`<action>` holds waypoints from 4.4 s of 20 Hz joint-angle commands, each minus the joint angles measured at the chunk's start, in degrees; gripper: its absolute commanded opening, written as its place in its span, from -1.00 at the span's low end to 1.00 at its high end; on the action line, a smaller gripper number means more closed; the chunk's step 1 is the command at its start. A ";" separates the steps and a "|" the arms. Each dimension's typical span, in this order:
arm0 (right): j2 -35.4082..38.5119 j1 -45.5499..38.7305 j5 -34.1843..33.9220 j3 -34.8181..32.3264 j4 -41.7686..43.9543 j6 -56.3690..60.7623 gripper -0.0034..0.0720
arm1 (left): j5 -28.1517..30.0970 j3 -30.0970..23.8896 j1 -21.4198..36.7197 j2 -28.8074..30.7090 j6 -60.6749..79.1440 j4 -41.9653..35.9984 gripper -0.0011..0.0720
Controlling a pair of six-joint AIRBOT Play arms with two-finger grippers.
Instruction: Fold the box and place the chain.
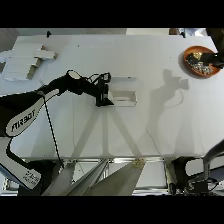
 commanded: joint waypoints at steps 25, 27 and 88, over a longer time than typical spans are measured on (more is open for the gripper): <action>-6.40 0.48 -1.51 8.50 -10.08 -0.26 -0.88 | 0.00 0.02 0.00 -0.02 0.00 0.00 0.33; -3.32 0.96 5.22 8.26 -7.45 -0.26 -0.88 | 0.00 0.02 0.00 -0.02 0.00 0.00 0.33; 22.58 48.63 -10.62 -27.98 42.77 -35.74 -0.89 | 0.00 0.02 0.00 -0.02 0.00 0.00 0.33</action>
